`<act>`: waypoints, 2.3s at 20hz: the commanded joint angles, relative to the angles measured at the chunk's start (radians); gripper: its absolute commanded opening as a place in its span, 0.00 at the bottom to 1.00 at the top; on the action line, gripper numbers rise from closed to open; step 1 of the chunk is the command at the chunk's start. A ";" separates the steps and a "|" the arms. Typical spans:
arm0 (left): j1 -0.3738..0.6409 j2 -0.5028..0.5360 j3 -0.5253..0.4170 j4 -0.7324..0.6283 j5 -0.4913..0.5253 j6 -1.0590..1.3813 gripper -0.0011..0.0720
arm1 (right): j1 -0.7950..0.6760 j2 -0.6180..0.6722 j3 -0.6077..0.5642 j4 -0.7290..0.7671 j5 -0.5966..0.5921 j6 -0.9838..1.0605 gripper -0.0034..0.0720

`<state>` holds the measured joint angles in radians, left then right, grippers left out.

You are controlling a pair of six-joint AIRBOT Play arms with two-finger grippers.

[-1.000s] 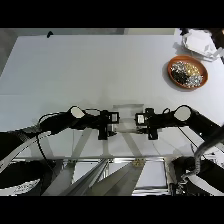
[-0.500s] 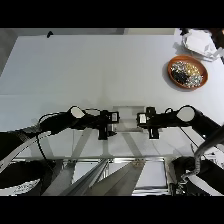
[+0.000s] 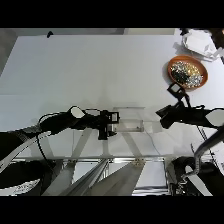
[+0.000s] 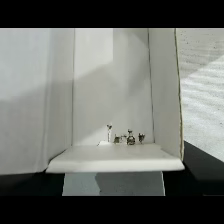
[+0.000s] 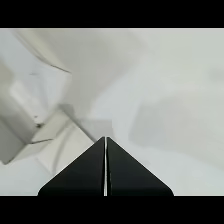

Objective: Fold the box and place the chain.

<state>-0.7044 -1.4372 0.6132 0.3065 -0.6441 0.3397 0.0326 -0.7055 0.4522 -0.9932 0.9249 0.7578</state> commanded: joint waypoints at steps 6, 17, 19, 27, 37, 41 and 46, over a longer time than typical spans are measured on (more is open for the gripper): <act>-0.001 0.001 0.000 0.000 0.000 0.000 0.39 | -0.101 -0.008 -0.038 -0.256 0.088 0.551 0.08; -0.001 0.001 0.000 0.000 0.000 0.000 0.39 | -0.068 -0.116 -0.150 0.008 0.049 0.441 0.07; -0.001 0.001 0.000 0.000 0.000 0.000 0.39 | -0.024 -0.171 -0.150 0.008 0.044 0.437 0.07; -0.001 0.001 0.000 0.000 0.000 0.000 0.39 | 0.007 -0.203 -0.146 0.183 0.053 0.285 0.08; -0.001 0.001 0.000 0.000 0.000 0.000 0.39 | 0.007 -0.138 -0.111 0.278 0.114 0.280 0.39; -0.001 0.001 0.000 0.000 0.000 0.000 0.39 | 0.007 -0.138 -0.111 0.356 0.135 0.251 0.42; -0.001 0.001 0.000 0.000 0.000 0.000 0.39 | 0.007 -0.142 -0.111 0.318 0.142 0.254 0.50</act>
<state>-0.7048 -1.4368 0.6132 0.3065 -0.6441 0.3401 0.0387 -0.8452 0.3405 -0.6590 1.0588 1.0142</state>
